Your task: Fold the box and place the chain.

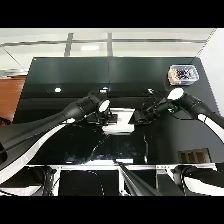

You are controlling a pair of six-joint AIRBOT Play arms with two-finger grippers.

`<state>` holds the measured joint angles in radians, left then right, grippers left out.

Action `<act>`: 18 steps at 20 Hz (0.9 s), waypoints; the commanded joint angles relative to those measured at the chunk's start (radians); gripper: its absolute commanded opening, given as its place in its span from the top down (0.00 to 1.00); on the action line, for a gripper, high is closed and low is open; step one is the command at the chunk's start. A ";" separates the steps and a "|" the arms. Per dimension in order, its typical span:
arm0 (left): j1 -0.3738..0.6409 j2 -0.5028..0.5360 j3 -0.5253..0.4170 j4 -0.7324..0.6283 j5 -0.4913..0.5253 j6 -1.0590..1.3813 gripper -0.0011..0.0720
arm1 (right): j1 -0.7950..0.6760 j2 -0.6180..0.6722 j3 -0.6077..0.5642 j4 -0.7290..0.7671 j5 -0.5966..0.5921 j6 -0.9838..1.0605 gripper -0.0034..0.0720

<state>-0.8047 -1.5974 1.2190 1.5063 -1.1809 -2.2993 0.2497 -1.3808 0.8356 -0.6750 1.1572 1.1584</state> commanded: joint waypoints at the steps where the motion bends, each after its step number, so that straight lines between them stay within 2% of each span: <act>1: 0.001 -0.001 0.001 0.000 0.003 0.000 0.95 | 0.086 0.000 0.038 -0.106 -0.061 0.175 0.48; 7: 0.001 -0.001 0.000 0.000 0.002 0.000 0.95 | 0.224 -0.002 0.055 -0.367 -0.197 0.470 0.49; 12: 0.001 -0.001 0.000 0.001 0.003 0.000 0.95 | 0.348 -0.005 0.153 -0.760 -0.148 0.910 0.49; 15: 0.001 -0.001 0.000 0.001 0.003 0.000 0.95 | 0.370 -0.014 0.162 -0.799 -0.095 1.052 0.49; 18: 0.001 -0.001 0.000 0.001 0.002 0.000 0.95 | 0.378 -0.029 0.162 -0.789 -0.025 1.069 0.49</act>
<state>-0.8047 -1.5974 1.2194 1.5059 -1.1744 -2.2997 0.6090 -1.3987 0.9894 -1.4132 1.0641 2.1254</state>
